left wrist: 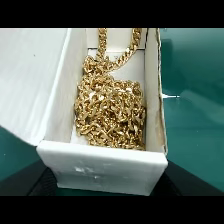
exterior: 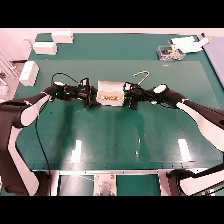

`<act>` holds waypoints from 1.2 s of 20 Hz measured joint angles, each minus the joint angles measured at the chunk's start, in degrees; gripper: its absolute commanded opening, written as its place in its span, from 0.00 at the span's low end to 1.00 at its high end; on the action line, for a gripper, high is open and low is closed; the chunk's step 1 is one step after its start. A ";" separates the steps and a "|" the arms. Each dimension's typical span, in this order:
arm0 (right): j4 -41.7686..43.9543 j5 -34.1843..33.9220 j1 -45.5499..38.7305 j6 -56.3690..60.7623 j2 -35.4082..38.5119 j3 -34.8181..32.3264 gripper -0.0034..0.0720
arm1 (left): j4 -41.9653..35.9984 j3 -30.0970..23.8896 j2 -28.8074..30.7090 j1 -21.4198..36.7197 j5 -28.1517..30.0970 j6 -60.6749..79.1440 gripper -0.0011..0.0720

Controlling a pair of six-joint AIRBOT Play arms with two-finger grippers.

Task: Fold the box and place the chain.

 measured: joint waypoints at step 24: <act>6.95 -4.28 0.02 5.05 4.68 1.49 0.05 | 0.04 0.00 0.00 0.00 -0.04 0.00 0.68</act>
